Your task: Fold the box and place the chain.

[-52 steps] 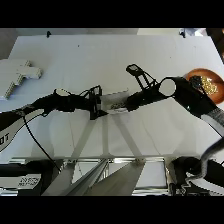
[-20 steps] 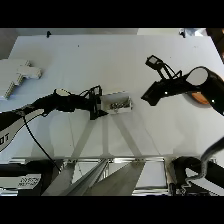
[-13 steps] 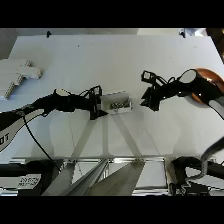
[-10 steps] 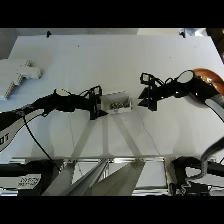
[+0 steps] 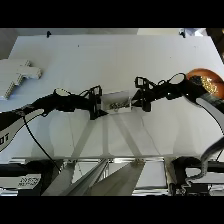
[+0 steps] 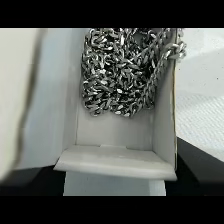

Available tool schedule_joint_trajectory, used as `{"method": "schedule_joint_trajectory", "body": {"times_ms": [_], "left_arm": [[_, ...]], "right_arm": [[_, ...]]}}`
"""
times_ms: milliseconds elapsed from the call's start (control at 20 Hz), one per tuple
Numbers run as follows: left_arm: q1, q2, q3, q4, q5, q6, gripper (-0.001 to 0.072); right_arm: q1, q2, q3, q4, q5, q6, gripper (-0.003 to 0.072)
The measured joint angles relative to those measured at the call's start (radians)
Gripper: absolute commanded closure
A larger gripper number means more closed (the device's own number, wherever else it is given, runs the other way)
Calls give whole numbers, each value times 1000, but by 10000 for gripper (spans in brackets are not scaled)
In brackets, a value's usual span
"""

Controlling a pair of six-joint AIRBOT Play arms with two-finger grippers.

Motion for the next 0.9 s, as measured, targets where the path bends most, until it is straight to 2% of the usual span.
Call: {"method": "schedule_joint_trajectory", "body": {"times_ms": [350,700,900], "left_arm": [[0,0,0,0,1,3,336],[0,0,0,-1,2,2,336],[0,0,0,-1,1,2,336]], "right_arm": [[11,-8,0,-23,-22,19,674],[-1,5,0,-114,-34,194,675],[-20,68,0,-125,-43,261,675]]}}
